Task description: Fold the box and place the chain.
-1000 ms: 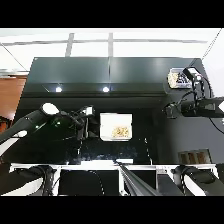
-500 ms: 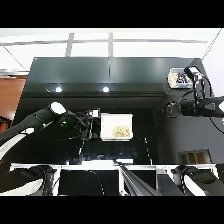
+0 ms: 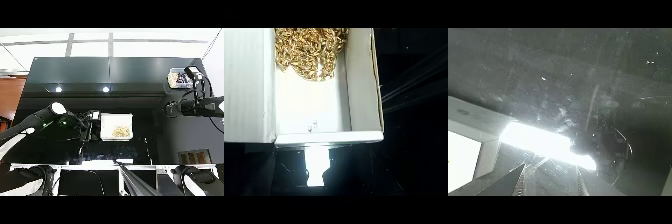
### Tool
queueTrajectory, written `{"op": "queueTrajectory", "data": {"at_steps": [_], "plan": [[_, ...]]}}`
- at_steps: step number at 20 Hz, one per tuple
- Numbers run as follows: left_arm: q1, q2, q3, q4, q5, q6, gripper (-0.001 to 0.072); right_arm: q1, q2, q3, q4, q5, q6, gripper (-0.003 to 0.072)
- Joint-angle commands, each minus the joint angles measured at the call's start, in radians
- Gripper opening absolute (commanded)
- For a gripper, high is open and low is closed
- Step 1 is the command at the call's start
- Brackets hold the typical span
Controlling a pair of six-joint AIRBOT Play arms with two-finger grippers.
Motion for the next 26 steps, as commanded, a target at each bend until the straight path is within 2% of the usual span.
{"op": "queueTrajectory", "data": {"at_steps": [1,5,14,16,17,19,20,21,22,23,26], "plan": [[-0.005,-0.001,0.001,-0.019,-0.004,-0.01,0.0713,0.0,0.001,0.0,0.0,0.001,0.0,0.0377],[-0.013,-0.005,0.0,-0.081,0.022,-0.01,0.0712,0.0,0.0,0.0,0.0,0.002,0.01,0.0377],[-0.038,-0.011,0.0,-0.081,0.026,-0.009,0.0707,0.0,0.0,0.0,0.0,0.005,0.021,0.0376],[-0.058,-0.011,0.0,-0.078,0.053,-0.01,0.0657,0.0,0.0,0.0,-0.002,0.005,0.021,0.0377],[-0.068,-0.011,0.0,-0.077,0.052,-0.009,0.0589,0.0,0.0,0.0,-0.005,0.005,0.029,0.0377],[-0.074,-0.011,0.0,-0.066,0.052,-0.01,0.0502,0.002,-0.006,0.0,-0.007,0.005,0.081,0.0378],[-0.073,-0.011,0.0,-0.066,0.052,-0.01,0.047,0.011,-0.014,0.0,-0.008,0.005,0.088,0.0378],[-0.073,-0.011,0.0,-0.066,0.052,-0.01,0.0467,0.026,-0.027,0.0,-0.007,-0.001,0.089,0.0385],[-0.074,-0.011,0.001,-0.066,0.052,-0.01,0.0461,0.047,-0.047,0.0,-0.007,-0.016,0.088,0.0647],[-0.073,-0.011,0.001,-0.066,0.052,-0.01,0.0461,0.068,-0.072,0.0,-0.008,-0.039,0.086,0.0716],[-0.074,-0.011,0.001,-0.066,0.052,-0.01,0.0461,0.109,-0.2,0.0,0.044,-0.09,0.158,0.0712]]}}
